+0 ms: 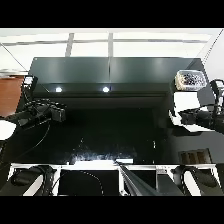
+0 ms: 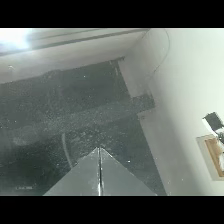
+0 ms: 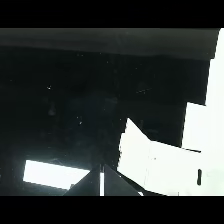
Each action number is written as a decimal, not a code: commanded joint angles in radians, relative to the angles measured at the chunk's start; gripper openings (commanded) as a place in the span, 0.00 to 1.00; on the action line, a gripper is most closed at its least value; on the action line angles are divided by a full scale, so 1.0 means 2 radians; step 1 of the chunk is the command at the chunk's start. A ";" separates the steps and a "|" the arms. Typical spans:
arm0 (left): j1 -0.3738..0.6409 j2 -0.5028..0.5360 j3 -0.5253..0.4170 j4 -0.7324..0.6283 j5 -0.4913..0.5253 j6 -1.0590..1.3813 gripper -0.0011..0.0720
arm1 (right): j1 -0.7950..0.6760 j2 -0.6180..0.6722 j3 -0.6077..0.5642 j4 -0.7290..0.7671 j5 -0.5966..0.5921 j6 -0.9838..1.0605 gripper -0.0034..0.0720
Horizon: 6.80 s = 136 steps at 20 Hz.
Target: Fold the box and place the chain.
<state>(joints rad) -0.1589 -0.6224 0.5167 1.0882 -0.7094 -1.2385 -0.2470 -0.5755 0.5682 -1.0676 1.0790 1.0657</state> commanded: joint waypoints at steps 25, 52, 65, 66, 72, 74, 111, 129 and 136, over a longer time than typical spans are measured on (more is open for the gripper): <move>0.000 -0.001 0.000 -0.015 0.072 0.000 0.22 | -0.060 -0.013 0.014 -0.150 -0.089 0.222 0.98; -0.001 -0.050 0.000 -0.044 0.091 -0.004 0.98 | -0.364 -0.569 0.386 0.024 0.208 0.008 0.99; -0.001 -0.051 0.000 -0.077 0.086 -0.004 0.98 | -0.364 -0.543 0.362 0.033 0.245 -0.044 0.12; -0.001 -0.051 0.000 -0.078 0.085 -0.004 0.98 | -0.364 -0.532 0.348 0.047 0.244 -0.053 0.12; -0.004 -0.063 0.000 -0.095 0.059 -0.004 0.98 | -0.313 -0.443 0.218 0.122 0.234 -0.083 0.10; -0.006 -0.071 0.000 -0.122 0.056 -0.010 0.98 | -0.276 -0.411 0.172 0.145 0.230 -0.074 0.10; -0.083 -0.532 0.177 -0.400 -0.309 0.412 0.90 | 0.146 -0.079 -0.110 0.280 -0.080 -0.105 0.10; -0.073 -0.532 0.183 -0.397 -0.294 0.429 0.26 | 0.146 -0.079 -0.110 0.241 -0.047 -0.090 0.10; -0.073 -0.532 0.183 -0.422 -0.268 0.429 0.26 | 0.146 -0.079 -0.110 0.241 -0.046 -0.090 0.10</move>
<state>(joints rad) -0.3054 -1.6859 0.8822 0.2768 -1.2678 -0.3809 0.0448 -0.7345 0.3492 -0.5846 0.9844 0.8852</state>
